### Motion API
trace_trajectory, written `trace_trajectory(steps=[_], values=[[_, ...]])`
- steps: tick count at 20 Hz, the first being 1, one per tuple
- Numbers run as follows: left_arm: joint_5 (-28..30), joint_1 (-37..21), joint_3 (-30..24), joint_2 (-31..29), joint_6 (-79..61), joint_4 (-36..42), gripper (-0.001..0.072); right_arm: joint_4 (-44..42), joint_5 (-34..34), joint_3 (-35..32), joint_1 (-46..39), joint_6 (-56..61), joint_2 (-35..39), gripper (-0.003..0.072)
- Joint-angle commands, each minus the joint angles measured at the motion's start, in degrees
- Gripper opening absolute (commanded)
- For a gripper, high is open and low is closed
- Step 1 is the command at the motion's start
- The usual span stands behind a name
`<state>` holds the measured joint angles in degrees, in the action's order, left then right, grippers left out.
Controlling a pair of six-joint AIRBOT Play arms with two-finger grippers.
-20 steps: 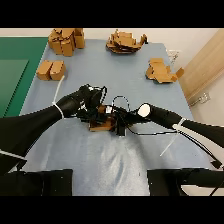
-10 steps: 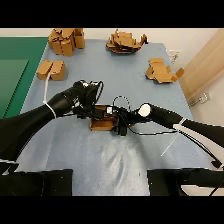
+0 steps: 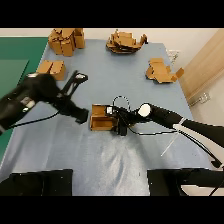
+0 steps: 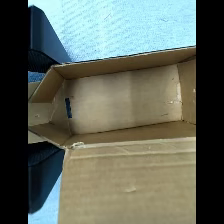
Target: Fold the box.
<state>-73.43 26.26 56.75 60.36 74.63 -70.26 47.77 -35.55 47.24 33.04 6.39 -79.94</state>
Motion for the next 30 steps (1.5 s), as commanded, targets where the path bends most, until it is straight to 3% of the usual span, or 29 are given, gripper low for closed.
trace_trajectory(steps=[1, 4, 7, 12, 17, 30], values=[[-3.7, -11.6, -8.2, -5.0, -37.5, 13.6, 0.0688, 0.0, 0.0, 0.0, 0.1, 0.0, 0.0, 0.0387], [6.1, -18.4, -14.6, 1.1, -67.6, 13.7, 0.0689, 0.0, 0.1, 0.0, 0.1, 0.0, 0.0, 0.0387], [16.4, -18.7, -14.7, 8.9, -74.8, 17.2, 0.0688, -0.1, 0.0, 0.0, 0.1, 0.7, 0.0, 0.0387], [11.7, -17.2, -14.4, 10.4, -85.3, 32.5, 0.0692, 0.0, 0.0, 0.0, 0.1, 1.1, 0.0, 0.0387], [12.0, -12.5, -14.4, 10.5, -92.3, 32.7, 0.0699, 0.0, 0.0, 0.0, 0.1, 1.1, 0.0, 0.0387], [15.2, -10.0, -14.3, 16.1, -94.4, 37.2, 0.0699, -0.1, 0.0, 0.0, 0.1, 1.1, 0.0, 0.0387]])
